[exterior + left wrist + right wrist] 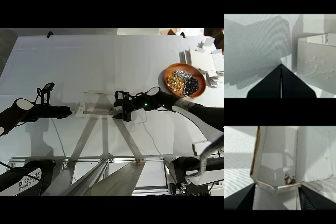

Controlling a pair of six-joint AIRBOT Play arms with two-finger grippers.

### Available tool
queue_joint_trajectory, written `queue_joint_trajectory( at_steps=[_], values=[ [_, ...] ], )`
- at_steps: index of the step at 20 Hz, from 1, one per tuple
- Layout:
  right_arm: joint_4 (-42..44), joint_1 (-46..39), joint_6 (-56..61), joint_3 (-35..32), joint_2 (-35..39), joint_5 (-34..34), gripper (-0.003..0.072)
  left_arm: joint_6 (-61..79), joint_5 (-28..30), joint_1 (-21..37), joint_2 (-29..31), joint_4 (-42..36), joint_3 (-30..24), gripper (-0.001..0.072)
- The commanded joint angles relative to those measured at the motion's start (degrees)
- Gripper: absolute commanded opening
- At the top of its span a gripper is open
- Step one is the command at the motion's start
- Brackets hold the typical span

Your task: Fold the box and place the chain.

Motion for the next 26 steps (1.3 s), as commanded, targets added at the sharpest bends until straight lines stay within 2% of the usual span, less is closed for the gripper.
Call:
queue_joint_trajectory(
  at_steps=[1, 3, 8, 15, 18, 20, 21, 26],
  values=[
    [0.00, 0.02, 0.00, 0.02, -0.02, 0.02, 0.0549, 5.81, -0.66, -1.40, -0.63, -9.84, -0.09, 0.0002],
    [0.00, 0.02, 0.00, 0.02, -0.02, 0.02, 0.0549, 8.26, -2.54, -1.73, -0.52, -13.38, -0.07, 0.0000],
    [-0.46, 0.15, 0.00, 0.00, 0.02, 0.07, 0.0549, 8.11, -3.13, -1.62, 0.83, -12.37, -0.04, -0.0001],
    [-0.44, 0.31, 0.00, 0.00, 0.04, 0.11, 0.0549, 7.85, -4.09, -1.38, 3.28, -15.08, -0.04, 0.0005],
    [-0.39, 0.31, 0.00, 0.00, 0.04, 0.09, 0.0549, 7.82, -5.55, -1.40, 4.02, -17.64, -0.04, 0.0063],
    [-0.42, 0.26, 0.00, 0.00, 0.04, 0.00, 0.0549, 7.82, -7.10, -1.68, 4.02, -19.96, -0.04, 0.0251],
    [-0.39, 0.26, 0.00, 0.02, 0.04, 0.02, 0.0549, 7.82, -7.80, -1.70, 4.02, -20.74, -0.04, 0.0289],
    [-0.39, 0.26, 0.00, 0.00, 0.04, 0.02, 0.0549, 7.80, -8.87, -1.73, 4.02, -21.05, -0.04, 0.0289]
  ],
)
